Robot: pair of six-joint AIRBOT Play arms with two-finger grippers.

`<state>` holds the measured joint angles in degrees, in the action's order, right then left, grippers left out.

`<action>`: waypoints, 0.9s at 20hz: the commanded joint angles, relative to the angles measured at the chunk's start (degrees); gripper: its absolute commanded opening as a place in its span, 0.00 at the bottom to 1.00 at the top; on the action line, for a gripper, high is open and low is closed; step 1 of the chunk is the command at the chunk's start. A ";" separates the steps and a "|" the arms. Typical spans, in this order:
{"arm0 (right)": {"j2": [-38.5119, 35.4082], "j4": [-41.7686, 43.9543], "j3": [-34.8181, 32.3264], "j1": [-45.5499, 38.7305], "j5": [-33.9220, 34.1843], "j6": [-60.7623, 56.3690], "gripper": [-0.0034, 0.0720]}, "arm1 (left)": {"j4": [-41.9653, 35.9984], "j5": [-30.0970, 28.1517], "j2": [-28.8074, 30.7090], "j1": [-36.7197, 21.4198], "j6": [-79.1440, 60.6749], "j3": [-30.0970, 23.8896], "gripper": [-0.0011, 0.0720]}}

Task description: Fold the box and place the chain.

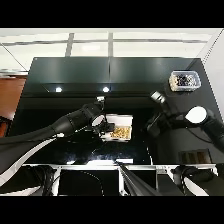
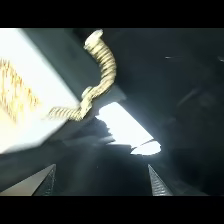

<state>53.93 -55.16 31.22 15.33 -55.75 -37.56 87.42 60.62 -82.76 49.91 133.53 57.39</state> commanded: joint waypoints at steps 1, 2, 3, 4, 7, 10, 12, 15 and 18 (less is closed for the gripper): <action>0.72 1.97 -3.74 4.90 7.63 28.04 0.99 | -0.02 0.11 -0.02 0.02 -0.02 0.02 0.06; 2.01 4.94 -3.74 5.27 9.70 30.71 0.99 | -0.02 0.09 -0.02 0.02 -0.04 0.02 0.06; 3.56 7.69 -3.74 5.49 10.08 35.06 0.99 | -0.02 0.09 -0.02 0.00 -0.02 0.02 0.06; 4.92 9.88 -3.74 5.49 9.68 38.97 0.88 | 0.00 0.09 -0.02 0.00 -0.02 0.02 0.06; 7.48 13.86 -3.74 5.51 9.79 41.83 0.66 | -0.02 0.09 -0.02 0.00 -0.02 0.02 0.06; 8.87 17.20 -3.72 5.51 10.14 46.12 0.66 | 0.00 0.02 -0.02 0.00 -0.02 0.02 0.06; 9.09 17.46 -3.72 5.49 10.91 47.78 0.66 | -0.02 0.02 -0.02 0.00 -0.02 0.02 0.06; 9.35 18.80 -3.72 5.51 11.21 49.20 0.49 | -0.02 -0.09 -0.02 0.00 -0.02 0.02 0.06; 10.36 19.82 -3.69 5.51 11.17 50.23 0.49 | -0.02 -0.04 -0.02 0.00 -0.02 0.02 0.06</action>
<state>63.55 -36.88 27.55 20.82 -44.75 10.72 87.39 60.64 -82.76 49.89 133.53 57.39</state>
